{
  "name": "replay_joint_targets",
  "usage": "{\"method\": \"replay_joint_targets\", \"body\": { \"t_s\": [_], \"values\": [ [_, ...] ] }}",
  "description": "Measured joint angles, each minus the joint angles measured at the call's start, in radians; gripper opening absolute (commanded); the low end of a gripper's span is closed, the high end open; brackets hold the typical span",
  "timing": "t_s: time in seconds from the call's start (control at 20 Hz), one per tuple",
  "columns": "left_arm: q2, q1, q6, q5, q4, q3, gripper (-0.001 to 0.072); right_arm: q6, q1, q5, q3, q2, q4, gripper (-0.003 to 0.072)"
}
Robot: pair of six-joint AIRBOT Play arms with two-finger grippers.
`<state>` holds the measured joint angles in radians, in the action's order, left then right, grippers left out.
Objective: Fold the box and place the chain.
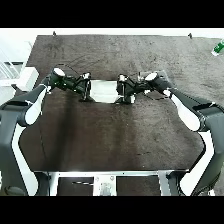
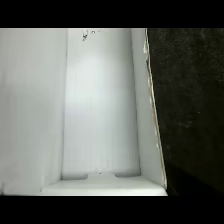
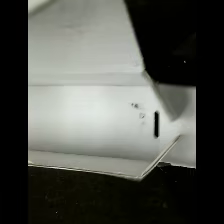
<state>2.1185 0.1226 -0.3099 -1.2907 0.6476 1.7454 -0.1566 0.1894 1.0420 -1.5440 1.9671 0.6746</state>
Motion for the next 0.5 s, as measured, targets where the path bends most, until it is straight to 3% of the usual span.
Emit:
{"method": "replay_joint_targets", "body": {
  "t_s": [0.35,0.4,0.45,0.5],
  "values": [
    [0.0,-0.002,0.002,0.004,0.0,-0.001,0.049,0.093,-0.074,0.046,-0.001,-0.101,0.046,0.072],
    [0.0,-0.002,0.002,0.006,0.0,-0.001,0.049,0.101,-0.076,0.074,-0.001,-0.116,0.039,0.0636],
    [0.0,-0.001,0.003,0.007,0.0,-0.001,0.049,0.108,-0.08,0.103,-0.002,-0.126,0.026,0.0236],
    [0.0,-0.002,0.005,0.008,0.0,-0.001,0.049,0.114,-0.084,0.134,-0.001,-0.133,0.01,0.0033]
  ]
}}
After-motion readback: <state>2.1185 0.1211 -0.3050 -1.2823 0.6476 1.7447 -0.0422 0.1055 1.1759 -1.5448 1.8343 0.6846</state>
